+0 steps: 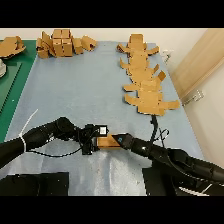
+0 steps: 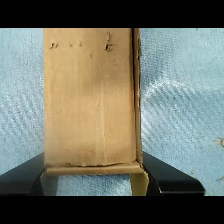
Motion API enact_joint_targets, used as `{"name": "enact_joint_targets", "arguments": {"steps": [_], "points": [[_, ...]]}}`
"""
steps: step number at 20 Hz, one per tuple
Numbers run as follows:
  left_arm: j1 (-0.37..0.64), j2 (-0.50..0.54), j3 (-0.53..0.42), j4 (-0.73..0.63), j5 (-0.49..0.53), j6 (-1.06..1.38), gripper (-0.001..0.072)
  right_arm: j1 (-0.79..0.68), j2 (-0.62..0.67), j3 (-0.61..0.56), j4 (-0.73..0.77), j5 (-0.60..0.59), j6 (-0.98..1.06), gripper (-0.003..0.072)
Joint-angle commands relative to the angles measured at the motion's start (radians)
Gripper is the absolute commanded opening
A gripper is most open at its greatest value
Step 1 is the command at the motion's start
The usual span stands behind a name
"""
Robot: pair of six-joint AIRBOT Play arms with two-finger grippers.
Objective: Fold the box.
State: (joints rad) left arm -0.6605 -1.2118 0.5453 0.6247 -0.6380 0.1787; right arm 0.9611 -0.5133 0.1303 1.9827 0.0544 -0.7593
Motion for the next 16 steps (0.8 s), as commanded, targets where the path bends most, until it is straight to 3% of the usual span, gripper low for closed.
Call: {"name": "enact_joint_targets", "arguments": {"steps": [1, 4, 8, 16], "points": [[0.0, 0.0, 0.001, 0.0, 0.0, 0.0, 0.0512, -0.156, 0.064, 0.002, -0.091, -0.201, -0.05, 0.0001], [0.0, 0.0, 0.001, 0.0, 0.0, 0.0, 0.0513, -0.229, 0.066, 0.027, -0.103, -0.221, -0.051, 0.0002], [0.0, 0.0, 0.001, 0.0, 0.055, 0.0, 0.0512, -0.232, 0.066, 0.08, -0.143, -0.222, -0.053, 0.0002], [0.0, 0.0, 0.001, 0.0, 0.06, 0.0, 0.0513, -0.232, 0.066, 0.09, -0.143, -0.251, -0.042, 0.0002]]}}
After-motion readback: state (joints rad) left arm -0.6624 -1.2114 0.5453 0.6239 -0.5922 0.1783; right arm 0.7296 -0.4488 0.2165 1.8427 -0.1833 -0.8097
